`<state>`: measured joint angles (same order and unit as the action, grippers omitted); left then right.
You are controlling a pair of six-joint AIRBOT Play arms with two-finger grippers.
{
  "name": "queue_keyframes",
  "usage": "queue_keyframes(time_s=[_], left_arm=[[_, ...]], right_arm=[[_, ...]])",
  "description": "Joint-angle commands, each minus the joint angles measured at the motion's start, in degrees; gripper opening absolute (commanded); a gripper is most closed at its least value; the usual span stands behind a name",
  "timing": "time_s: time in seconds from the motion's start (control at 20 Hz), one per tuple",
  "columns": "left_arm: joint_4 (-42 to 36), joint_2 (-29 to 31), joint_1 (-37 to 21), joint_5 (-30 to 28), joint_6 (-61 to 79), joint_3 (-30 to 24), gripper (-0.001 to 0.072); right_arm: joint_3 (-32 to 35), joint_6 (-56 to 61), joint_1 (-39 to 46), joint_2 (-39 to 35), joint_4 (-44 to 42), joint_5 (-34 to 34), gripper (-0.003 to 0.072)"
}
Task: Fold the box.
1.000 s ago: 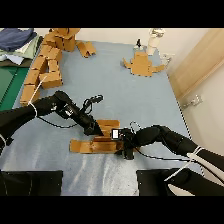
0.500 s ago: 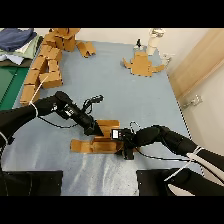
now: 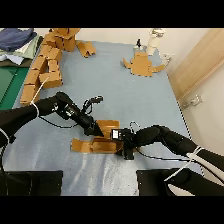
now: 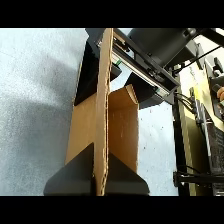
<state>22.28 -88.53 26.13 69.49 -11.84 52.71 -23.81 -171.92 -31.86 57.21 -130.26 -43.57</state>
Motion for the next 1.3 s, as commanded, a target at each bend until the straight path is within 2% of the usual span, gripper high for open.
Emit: queue_keyframes(time_s=[0.0, 0.2, 0.25, 0.3, 0.45, 0.65, 0.7, 0.75, 0.8, 0.9, 0.95, 1.0, 1.05, 1.15, 1.25], left_arm=[[0.09, -0.07, -0.04, 0.39, -0.2, -0.02, 0.0014], [0.02, -0.04, -0.15, 0.61, -0.2, -0.02, 0.0023], [0.0, -0.04, -0.2, 0.26, -0.22, 0.0, 0.0276], [0.0, -0.04, -0.28, -0.44, -1.73, 0.04, 0.0477], [0.04, -0.04, -1.31, 0.76, -4.52, 0.09, 0.0498], [0.11, 0.44, -4.28, 5.81, -7.82, 0.37, 0.05], [0.37, 0.81, -5.51, 7.52, -8.52, 0.55, 0.0536], [1.14, 1.33, -6.69, 8.35, -10.03, 0.72, 0.0667], [2.78, 2.01, -8.07, 9.18, -12.63, 0.87, 0.0683], [5.4, 3.23, -10.29, 11.82, -16.22, 0.85, 0.0672], [6.08, 3.52, -11.17, 14.75, -19.1, 0.87, 0.048], [6.34, 3.52, -11.8, 18.64, -21.84, 0.87, 0.0111], [6.49, 3.52, -12.09, 21.18, -23.39, 0.85, 0.0011], [6.47, 3.63, -11.74, 23.8, -28.22, 0.39, 0.0009], [6.36, 5.09, -10.51, 23.67, -29.81, -2.05, 0.0008]], right_arm=[[-0.04, 0.02, -0.04, -0.02, 0.0, 0.07, 0.0556], [-0.04, 0.02, -0.04, -0.02, 0.0, 0.07, 0.0556], [-0.04, 0.02, -0.04, -0.02, 0.0, 0.07, 0.0556], [-0.04, 0.02, -0.04, -0.02, 0.0, 0.07, 0.0556], [-0.04, 0.02, -0.04, -0.02, 0.0, 0.07, 0.0556], [-0.04, 0.02, -0.04, -0.02, 0.39, 0.04, 0.0556], [-0.04, 0.02, -0.04, -0.02, 0.39, 0.04, 0.0556], [-0.04, 0.02, -0.04, -0.02, 0.42, 0.04, 0.0556], [-0.04, 0.02, -0.04, -0.02, 0.42, 0.04, 0.0556], [-0.04, 0.02, -0.04, -0.02, 0.42, 0.04, 0.0556], [-0.04, 0.02, -0.04, -0.02, 0.42, 0.04, 0.0556], [-0.04, 0.02, -0.04, -0.02, 0.42, 0.04, 0.0556], [-0.04, 0.02, -0.04, -0.02, 0.39, 0.0, 0.0557], [-0.04, 0.02, -0.04, -0.02, 0.42, 0.0, 0.0556], [-0.04, 0.02, -0.04, -0.04, 0.42, -0.02, 0.0557]])
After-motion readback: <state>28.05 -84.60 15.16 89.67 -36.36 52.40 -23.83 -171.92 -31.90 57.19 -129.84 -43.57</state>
